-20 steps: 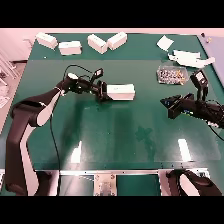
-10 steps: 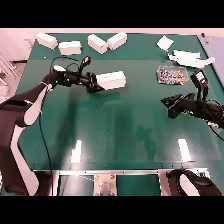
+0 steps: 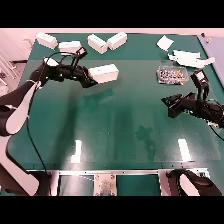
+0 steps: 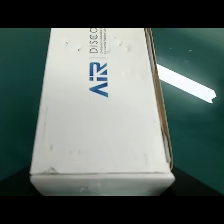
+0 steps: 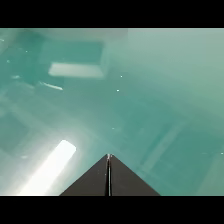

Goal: Fold the box and place the chain.

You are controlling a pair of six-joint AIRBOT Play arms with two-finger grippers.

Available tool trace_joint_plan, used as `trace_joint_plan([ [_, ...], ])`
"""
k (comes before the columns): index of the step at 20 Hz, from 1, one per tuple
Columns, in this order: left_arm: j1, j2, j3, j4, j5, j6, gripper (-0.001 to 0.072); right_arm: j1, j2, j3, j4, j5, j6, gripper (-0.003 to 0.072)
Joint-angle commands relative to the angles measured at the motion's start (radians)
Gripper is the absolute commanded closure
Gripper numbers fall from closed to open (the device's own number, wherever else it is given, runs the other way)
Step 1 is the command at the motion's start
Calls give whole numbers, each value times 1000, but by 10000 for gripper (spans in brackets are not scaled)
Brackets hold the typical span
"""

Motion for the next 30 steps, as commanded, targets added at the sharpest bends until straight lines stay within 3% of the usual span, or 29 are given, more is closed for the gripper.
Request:
trace_joint_plan([
  [1,1,127,-159,47,288,-60,697,0,0,0,-11,-4,0,679],
  [7,1,399,-520,26,745,-111,696,0,0,0,-10,-4,1,678],
  [11,1,503,-708,13,921,-167,694,0,0,0,4,-4,5,678],
  [17,1,529,-849,1,970,-227,692,0,1,0,63,-4,8,678],
  [30,1,514,-901,3,1087,-350,687,0,1,0,111,-4,12,679],
])
